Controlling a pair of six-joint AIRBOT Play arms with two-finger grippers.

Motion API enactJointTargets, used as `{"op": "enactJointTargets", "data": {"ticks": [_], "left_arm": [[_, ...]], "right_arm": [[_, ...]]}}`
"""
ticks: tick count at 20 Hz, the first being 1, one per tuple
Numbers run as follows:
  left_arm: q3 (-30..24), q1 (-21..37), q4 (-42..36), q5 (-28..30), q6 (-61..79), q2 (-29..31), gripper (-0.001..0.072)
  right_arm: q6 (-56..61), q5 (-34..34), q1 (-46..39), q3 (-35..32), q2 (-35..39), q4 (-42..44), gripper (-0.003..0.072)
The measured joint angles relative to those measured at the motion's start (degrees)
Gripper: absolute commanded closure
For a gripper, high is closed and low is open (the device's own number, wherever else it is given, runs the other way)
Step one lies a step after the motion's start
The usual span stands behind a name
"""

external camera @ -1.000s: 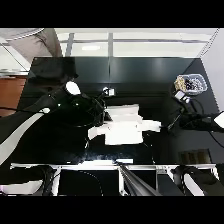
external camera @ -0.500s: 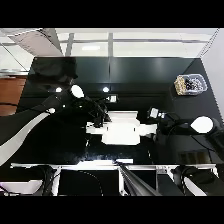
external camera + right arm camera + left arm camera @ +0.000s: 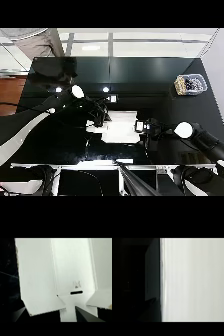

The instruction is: Fold the box and place the chain.

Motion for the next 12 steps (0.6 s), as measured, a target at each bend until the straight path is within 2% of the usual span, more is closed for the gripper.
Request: {"op": "enactJointTargets", "data": {"ticks": [7,12], "left_arm": [[0.0,0.0,0.04,0.02,0.0,0.0,0.068],[0.0,0.0,0.04,-0.31,0.02,0.0,0.068]], "right_arm": [[-0.42,-6.95,4.26,-0.22,-1.62,6.69,0.0012],[-0.46,-10.16,4.61,1.44,-1.77,5.73,0.0013]]}}
